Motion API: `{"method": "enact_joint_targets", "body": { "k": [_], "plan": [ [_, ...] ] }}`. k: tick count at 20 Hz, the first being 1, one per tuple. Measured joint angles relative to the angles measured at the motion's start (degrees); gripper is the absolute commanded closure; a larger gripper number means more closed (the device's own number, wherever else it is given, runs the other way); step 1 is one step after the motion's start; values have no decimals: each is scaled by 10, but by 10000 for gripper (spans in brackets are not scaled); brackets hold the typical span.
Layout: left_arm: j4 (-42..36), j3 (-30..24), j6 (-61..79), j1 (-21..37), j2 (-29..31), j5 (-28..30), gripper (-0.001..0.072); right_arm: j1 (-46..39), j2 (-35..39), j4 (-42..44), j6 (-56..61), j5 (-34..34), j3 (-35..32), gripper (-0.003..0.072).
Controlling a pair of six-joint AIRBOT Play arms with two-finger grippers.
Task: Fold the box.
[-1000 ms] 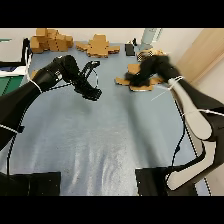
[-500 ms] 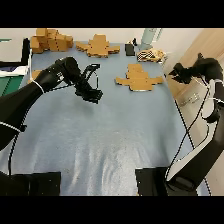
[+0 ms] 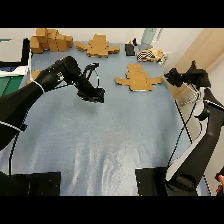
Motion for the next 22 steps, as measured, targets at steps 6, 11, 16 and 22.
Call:
{"method": "enact_joint_targets", "body": {
  "k": [6,11,16,22],
  "plan": [
    [-18,0,-4,0,0,0,245,9,-15,5,-10,5,2,413],
    [-27,0,-5,0,0,0,246,16,-16,34,-23,-61,19,684],
    [-31,0,-1,0,0,-1,247,29,22,84,-57,-154,24,688],
    [-32,0,19,7,4,-42,364,58,167,25,-92,-205,-121,688]
  ]
}}
